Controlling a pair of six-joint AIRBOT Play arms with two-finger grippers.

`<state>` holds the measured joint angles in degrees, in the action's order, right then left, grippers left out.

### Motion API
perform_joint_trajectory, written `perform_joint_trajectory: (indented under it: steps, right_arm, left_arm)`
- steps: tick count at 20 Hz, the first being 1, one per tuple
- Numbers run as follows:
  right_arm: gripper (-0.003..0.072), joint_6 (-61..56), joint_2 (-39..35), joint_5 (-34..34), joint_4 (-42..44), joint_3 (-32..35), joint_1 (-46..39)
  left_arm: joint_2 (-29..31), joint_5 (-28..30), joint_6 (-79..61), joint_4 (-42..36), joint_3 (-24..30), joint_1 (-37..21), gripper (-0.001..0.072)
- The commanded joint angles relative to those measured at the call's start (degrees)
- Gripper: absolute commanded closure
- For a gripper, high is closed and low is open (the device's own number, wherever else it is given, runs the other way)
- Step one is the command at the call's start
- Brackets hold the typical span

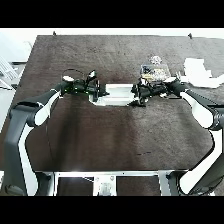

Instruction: Fold the box and place the chain.

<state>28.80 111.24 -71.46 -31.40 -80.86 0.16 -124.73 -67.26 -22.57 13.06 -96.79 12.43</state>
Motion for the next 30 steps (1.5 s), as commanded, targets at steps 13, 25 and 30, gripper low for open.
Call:
perform_joint_trajectory:
  steps: [13, 25, 30]
  right_arm:
    - [-0.0007, 0.66, 4.55, -2.97, 2.51, -4.04, 0.46]
    - [-0.0006, 2.29, 4.76, -1.05, 2.27, -4.42, 0.48]
    - [-0.0006, -0.94, 4.85, -1.66, 2.32, -4.39, 0.46]
  left_arm:
    - [-0.02, 0.42, 0.02, 0.0, 0.0, 0.07, 0.0688]
    - [-0.02, 0.42, 0.02, -0.02, 0.0, 0.07, 0.0688]
    - [-0.02, 0.42, 0.0, -0.02, 0.0, 0.07, 0.0688]
